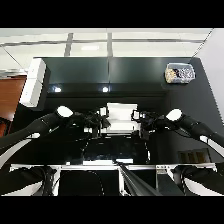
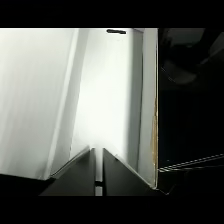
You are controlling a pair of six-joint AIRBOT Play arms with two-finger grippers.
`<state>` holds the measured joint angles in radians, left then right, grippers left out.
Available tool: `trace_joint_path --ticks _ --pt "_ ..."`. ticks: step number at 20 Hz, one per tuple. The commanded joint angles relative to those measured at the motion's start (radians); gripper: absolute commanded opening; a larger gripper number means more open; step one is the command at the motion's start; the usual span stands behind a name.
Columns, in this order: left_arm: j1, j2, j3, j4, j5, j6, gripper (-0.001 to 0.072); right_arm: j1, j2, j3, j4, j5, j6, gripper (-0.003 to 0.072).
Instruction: Fold the box and place the chain.
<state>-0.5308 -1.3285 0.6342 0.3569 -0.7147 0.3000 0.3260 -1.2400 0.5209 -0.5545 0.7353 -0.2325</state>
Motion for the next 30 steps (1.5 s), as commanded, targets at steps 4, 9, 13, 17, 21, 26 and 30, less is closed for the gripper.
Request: trace_joint_path --ticks 4,9,13,17,21,26,30 --pt "0.006 0.002 0.000 0.009 -0.002 -0.060 0.0130 0.000 0.000 0.000 0.000 0.000 0.000 0.0167" --pt "0.155 0.162 0.001 0.299 -0.034 -0.483 0.0028 0.000 0.000 0.000 0.000 0.000 0.000 0.0167" --pt "0.409 0.253 -0.002 0.419 -0.159 -1.013 0.0027 0.000 0.000 0.000 0.000 0.000 0.000 0.0167" --pt "0.665 0.160 -0.032 0.302 -0.459 -1.271 0.0028 0.000 0.000 0.000 0.000 0.000 0.000 0.0167" --pt "0.749 -0.002 -0.055 0.262 -0.596 -1.238 0.0026 0.000 0.000 0.000 0.000 0.000 0.000 0.0167" --pt "0.665 -0.154 -0.055 0.183 -0.525 -1.239 0.0025 0.000 0.000 0.000 0.000 0.000 0.000 0.0167" --pt "0.519 -0.166 -0.055 0.179 -0.413 -1.239 0.0026 0.000 0.000 0.000 0.000 0.000 0.000 0.0166"
